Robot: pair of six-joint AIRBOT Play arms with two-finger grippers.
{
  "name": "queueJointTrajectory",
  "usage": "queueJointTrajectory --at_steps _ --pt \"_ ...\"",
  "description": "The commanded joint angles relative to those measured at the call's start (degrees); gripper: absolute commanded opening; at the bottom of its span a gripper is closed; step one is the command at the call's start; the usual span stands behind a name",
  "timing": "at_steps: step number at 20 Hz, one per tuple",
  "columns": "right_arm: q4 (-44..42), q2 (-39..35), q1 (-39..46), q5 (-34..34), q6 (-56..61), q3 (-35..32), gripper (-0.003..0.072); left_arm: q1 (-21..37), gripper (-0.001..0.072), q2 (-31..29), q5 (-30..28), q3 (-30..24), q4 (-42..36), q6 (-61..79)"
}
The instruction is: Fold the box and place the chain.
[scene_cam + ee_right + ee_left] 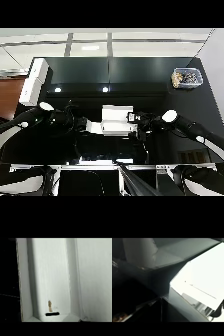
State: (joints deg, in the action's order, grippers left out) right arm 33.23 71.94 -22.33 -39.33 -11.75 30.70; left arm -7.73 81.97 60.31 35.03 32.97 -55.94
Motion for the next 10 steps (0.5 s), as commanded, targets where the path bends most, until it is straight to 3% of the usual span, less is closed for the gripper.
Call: queueJointTrajectory --at_steps 1,2,3,4,10 --pt "-0.02 0.02 0.00 0.00 0.02 0.00 0.0127 0.72 0.0081 0.02 3.39 1.29 -0.85 3.21" --pt "-0.02 0.02 0.00 0.00 0.02 0.00 0.0127 0.87 0.0275 0.02 4.61 1.66 -0.90 3.30" --pt "-0.02 0.02 0.00 0.00 0.02 0.00 0.0128 0.85 0.0520 0.02 5.46 2.10 -0.70 3.45" --pt "-0.02 0.02 0.00 0.00 0.02 0.00 0.0128 0.74 0.0683 0.02 6.19 2.56 -0.66 3.45" --pt "-0.04 0.02 0.00 0.00 0.02 0.00 0.0127 0.74 0.0699 0.02 9.25 4.87 -0.96 3.39"
